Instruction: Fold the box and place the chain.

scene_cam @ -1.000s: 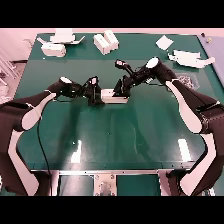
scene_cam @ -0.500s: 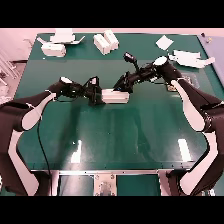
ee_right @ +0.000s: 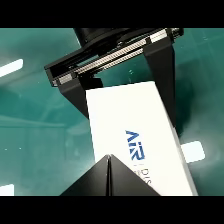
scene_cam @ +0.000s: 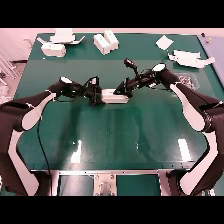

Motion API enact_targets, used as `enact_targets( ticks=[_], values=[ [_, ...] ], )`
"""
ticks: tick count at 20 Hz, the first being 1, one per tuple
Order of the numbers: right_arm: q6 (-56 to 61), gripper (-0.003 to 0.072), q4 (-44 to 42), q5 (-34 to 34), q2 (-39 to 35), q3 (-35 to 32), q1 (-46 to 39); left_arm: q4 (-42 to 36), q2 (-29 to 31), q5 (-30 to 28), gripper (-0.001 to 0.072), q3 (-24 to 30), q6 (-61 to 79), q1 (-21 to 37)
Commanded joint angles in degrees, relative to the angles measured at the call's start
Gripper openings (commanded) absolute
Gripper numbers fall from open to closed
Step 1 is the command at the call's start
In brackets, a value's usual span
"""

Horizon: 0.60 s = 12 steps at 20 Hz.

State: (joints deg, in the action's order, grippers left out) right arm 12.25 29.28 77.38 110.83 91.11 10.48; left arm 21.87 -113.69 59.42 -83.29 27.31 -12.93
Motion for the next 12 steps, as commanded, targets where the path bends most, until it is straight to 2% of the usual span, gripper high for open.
enact_targets(
  ticks=[1, 12],
  values=[
    [-1.0, 0.0015, -0.2, -0.5, 0.0, -3.0, 0.7, 0.0, 0.0, 0.0, 0.0517, 0.0, 0.0, 0.1],
    [-3.9, 0.0015, -0.2, -6.0, 0.0, -7.6, 0.9, 0.0, 0.0, 0.0, 0.0517, 0.0, 0.0, 0.1]
  ],
)
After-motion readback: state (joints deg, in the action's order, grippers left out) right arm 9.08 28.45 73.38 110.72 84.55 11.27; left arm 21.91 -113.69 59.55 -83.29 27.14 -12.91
